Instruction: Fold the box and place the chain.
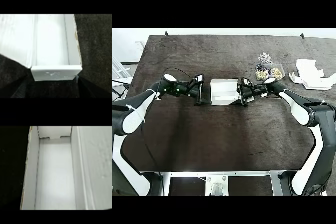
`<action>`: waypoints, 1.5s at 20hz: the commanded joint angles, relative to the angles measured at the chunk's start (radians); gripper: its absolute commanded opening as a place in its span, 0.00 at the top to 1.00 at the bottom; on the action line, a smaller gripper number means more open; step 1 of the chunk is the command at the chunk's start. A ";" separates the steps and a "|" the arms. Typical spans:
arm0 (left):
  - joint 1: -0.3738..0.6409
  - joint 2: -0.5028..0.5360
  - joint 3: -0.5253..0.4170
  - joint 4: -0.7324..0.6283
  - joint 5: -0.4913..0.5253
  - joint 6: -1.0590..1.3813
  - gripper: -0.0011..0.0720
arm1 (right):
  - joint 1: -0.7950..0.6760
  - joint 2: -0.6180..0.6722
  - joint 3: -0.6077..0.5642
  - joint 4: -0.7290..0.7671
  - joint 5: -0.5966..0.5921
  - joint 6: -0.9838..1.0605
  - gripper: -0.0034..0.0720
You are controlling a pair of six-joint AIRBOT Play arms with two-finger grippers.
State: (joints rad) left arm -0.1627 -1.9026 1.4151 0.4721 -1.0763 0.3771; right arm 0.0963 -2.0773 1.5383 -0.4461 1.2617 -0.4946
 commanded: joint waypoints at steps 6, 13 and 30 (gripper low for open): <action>-0.004 -0.011 0.000 -0.014 0.010 0.024 0.00 | 0.001 -0.001 0.000 0.001 0.000 0.000 0.17; -0.010 -0.047 0.000 -0.068 -0.006 0.051 0.00 | 0.001 -0.001 0.000 0.001 0.000 0.000 0.17; -0.049 -0.060 0.000 -0.076 0.093 0.043 0.00 | 0.001 -0.001 0.000 0.001 0.000 0.000 0.17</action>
